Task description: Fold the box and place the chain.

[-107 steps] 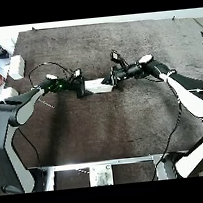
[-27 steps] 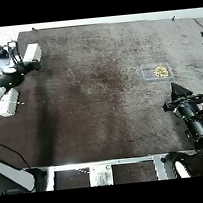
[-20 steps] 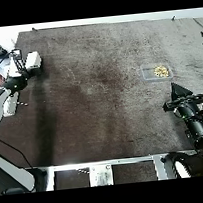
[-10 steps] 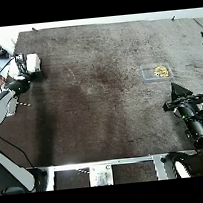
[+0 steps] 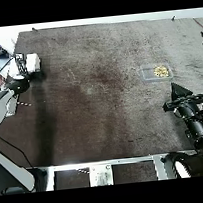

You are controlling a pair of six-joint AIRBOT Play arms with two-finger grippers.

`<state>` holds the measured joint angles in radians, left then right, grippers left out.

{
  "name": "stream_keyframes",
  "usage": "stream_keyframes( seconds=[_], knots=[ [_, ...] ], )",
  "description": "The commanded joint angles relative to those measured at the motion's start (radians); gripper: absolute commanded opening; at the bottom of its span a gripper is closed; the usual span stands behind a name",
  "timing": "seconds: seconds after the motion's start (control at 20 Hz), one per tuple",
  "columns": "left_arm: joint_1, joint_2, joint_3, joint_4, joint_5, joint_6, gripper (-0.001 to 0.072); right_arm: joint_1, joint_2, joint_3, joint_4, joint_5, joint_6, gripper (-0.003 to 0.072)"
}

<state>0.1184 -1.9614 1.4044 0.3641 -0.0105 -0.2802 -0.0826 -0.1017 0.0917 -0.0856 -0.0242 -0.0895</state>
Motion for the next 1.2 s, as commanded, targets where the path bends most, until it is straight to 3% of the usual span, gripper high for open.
stream_keyframes(
  seconds=[0.0,0.5,0.6,0.65,0.75,0.9,1.15],
  knots=[
    [0.0,0.051,0.004,-0.002,0.0,0.001,0.0715,0.0,0.0,0.0,0.0,0.0,0.0,-0.0019],
    [0.0,0.315,0.003,-0.002,-0.129,-0.003,0.0692,0.0,0.0,0.0,0.0,0.0,0.0,-0.0019],
    [0.0,0.407,0.003,-0.001,-0.236,-0.015,0.0108,0.0,0.0,0.0,0.0,0.0,0.0,-0.0019],
    [-0.001,0.454,0.003,-0.001,-0.287,-0.014,0.0008,0.0,0.0,0.0,0.0,0.001,0.0,-0.0018],
    [-0.023,0.571,-0.032,-0.003,-0.306,0.002,0.0003,0.0,0.0,0.0,0.0,0.0,0.0,-0.0019],
    [-0.132,0.817,-0.229,-0.003,-0.121,0.088,0.0003,0.0,0.0,0.0,0.0,0.0,0.0,-0.0019],
    [-0.261,1.214,-0.666,-0.008,-0.051,0.09,0.0003,0.0,0.0,0.0,0.0,0.0,0.0,-0.0019]
  ],
)
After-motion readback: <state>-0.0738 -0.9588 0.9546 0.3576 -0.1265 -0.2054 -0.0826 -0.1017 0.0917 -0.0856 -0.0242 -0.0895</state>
